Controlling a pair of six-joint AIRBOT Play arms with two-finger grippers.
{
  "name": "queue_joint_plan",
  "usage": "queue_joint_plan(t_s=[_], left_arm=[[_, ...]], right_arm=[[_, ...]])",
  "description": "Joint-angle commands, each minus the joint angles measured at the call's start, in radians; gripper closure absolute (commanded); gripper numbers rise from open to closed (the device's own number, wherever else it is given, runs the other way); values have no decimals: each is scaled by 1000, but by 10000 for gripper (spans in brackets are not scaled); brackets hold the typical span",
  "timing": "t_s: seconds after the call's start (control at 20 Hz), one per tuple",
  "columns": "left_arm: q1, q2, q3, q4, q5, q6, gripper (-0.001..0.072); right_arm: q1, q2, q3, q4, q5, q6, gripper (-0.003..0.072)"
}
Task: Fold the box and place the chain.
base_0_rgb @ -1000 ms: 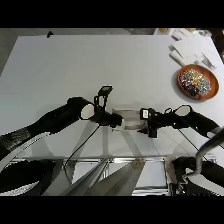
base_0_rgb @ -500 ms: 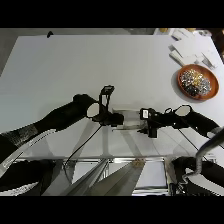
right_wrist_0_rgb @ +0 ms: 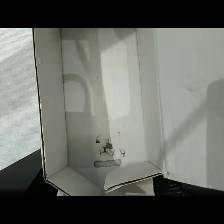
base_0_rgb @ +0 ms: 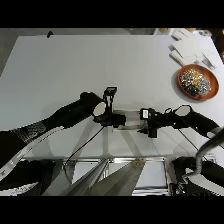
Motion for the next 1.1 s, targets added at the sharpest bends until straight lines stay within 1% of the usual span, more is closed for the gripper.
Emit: queue_joint_plan(t_s=[0.0,0.25,1.05], left_arm=[[-7,-11,11,16,-32,-19,406],[-19,-27,11,27,-32,-22,406],[-19,-28,11,41,-20,-44,408]], right_arm=[[0,-1,0,0,0,0,287],[0,-1,0,0,0,0,287],[0,-1,0,0,0,0,287]])
